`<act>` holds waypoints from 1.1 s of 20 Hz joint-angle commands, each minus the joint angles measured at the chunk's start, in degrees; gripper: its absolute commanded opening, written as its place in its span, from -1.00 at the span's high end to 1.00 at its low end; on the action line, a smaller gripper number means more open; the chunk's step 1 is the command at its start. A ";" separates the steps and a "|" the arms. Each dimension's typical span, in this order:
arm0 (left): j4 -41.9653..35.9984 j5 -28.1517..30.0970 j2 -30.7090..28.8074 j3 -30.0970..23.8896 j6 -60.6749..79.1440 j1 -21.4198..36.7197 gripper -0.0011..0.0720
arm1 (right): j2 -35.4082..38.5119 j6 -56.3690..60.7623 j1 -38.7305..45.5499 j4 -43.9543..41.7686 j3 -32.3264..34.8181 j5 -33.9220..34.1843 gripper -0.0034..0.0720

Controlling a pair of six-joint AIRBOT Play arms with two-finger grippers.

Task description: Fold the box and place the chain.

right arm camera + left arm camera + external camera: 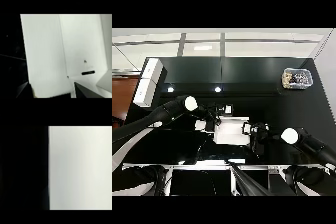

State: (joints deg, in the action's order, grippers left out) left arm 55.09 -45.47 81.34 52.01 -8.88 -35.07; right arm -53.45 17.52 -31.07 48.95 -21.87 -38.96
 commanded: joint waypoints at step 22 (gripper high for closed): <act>-0.02 0.02 0.04 0.07 -0.52 -0.02 0.89 | 0.37 -10.47 7.93 -7.48 -7.78 -0.07 -0.94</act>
State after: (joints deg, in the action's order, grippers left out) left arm 55.05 -45.39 81.34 52.01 -9.47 -35.07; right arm -53.01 12.60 -25.50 46.98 -29.28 -37.10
